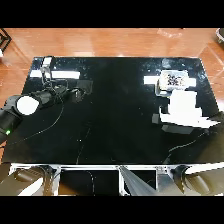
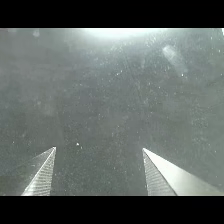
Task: Fold the box and place the chain.
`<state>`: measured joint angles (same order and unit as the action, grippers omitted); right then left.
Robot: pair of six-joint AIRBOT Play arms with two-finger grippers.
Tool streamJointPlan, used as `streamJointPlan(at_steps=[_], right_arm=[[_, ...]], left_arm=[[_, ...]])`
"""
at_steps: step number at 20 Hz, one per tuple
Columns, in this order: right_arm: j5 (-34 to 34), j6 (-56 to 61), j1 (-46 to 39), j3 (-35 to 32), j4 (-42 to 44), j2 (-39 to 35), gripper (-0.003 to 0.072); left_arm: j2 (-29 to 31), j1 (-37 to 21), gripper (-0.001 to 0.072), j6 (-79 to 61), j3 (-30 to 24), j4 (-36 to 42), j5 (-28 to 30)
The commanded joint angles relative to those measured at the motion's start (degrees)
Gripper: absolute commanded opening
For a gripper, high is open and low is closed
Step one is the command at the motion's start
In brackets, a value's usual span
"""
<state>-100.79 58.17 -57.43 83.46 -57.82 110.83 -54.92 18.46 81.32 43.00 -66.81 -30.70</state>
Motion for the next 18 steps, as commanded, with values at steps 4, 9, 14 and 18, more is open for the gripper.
streamJointPlan(at_steps=[4,9,14,18], right_arm=[[-1.9,-2.7,0.5,0.0,7.7,0.0,0.0022],[-4.7,-4.0,4.2,-1.0,12.9,-0.1,0.0022],[-5.6,-4.7,11.3,-5.9,15.6,-3.3,0.0022],[-3.6,-5.1,16.7,-11.7,17.4,-9.5,0.0023]], left_arm=[[0.0,0.0,0.0631,0.0,0.0,0.0,1.2],[0.0,0.0,0.0631,0.0,0.0,0.2,1.1],[0.0,0.0,0.0631,0.0,0.0,0.2,1.2],[0.0,0.0,0.0631,0.0,0.0,0.2,1.2]])
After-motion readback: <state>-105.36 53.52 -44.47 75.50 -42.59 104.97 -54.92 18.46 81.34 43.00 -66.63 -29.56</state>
